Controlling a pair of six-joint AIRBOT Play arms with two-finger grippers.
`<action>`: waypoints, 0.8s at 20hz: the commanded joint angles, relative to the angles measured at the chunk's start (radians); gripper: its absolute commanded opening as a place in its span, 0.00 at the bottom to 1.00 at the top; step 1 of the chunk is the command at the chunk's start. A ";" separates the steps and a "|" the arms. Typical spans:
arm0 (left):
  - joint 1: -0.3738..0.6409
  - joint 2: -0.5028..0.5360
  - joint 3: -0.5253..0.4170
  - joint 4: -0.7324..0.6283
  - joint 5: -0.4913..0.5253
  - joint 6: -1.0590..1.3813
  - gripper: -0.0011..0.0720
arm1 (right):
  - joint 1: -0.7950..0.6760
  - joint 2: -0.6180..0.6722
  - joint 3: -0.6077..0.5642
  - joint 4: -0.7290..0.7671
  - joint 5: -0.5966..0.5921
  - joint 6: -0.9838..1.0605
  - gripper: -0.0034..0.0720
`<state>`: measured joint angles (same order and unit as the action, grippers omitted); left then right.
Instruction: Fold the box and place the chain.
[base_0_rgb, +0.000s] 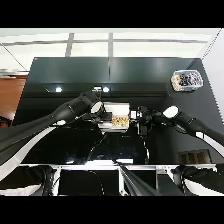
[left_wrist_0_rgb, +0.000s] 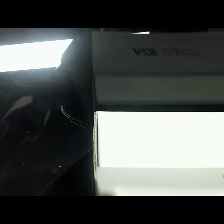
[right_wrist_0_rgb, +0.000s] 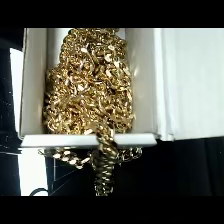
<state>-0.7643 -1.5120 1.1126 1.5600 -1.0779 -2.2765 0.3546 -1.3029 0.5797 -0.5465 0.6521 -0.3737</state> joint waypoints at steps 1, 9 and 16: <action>0.000 0.000 0.000 -0.002 0.001 0.002 0.05 | 0.001 -0.001 0.001 -0.040 0.026 0.046 0.06; 0.000 0.000 0.000 -0.002 0.000 0.002 0.05 | -0.027 0.151 0.001 -0.181 -0.003 0.560 0.07; 0.000 0.000 0.000 -0.002 0.001 0.002 0.05 | -0.111 0.425 0.086 -0.176 0.282 0.982 0.07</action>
<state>-0.7647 -1.5120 1.1126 1.5578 -1.0763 -2.2761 0.2646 -0.9657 0.6170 -0.7368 0.7872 0.4107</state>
